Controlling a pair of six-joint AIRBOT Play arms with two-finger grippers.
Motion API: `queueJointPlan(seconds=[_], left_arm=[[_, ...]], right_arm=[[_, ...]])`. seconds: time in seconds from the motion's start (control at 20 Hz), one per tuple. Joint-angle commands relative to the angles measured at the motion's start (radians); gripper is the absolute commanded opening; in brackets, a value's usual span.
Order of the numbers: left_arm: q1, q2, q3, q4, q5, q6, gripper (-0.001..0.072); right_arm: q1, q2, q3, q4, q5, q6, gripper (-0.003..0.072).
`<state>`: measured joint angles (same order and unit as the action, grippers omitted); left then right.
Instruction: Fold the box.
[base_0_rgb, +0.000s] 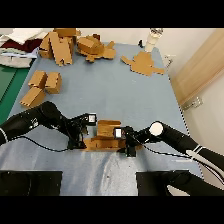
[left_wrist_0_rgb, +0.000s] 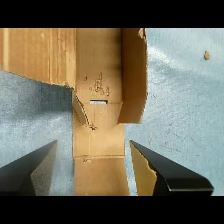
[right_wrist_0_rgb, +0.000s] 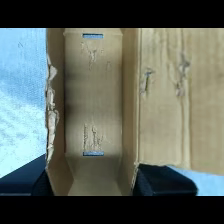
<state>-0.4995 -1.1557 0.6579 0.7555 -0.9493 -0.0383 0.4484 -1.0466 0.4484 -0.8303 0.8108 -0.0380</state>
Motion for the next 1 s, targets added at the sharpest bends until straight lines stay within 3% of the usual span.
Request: queueJointPlan(seconds=[0.0, 0.4, 0.95], left_arm=[[0.000, 0.000, 0.000, 0.000, 0.000, -0.007, 0.0683], [-0.087, 0.000, 0.000, 0.057, 0.037, -0.005, 0.0683], [-0.087, 0.000, 0.000, 0.053, 0.052, -0.014, 0.0683]], right_arm=[[0.000, 0.000, 0.001, -0.003, -0.008, 0.002, 0.0603], [0.000, 0.000, 0.001, -0.003, -0.007, 0.001, 0.0602], [0.000, 0.000, 0.001, -0.039, -0.007, 0.002, 0.0596]])
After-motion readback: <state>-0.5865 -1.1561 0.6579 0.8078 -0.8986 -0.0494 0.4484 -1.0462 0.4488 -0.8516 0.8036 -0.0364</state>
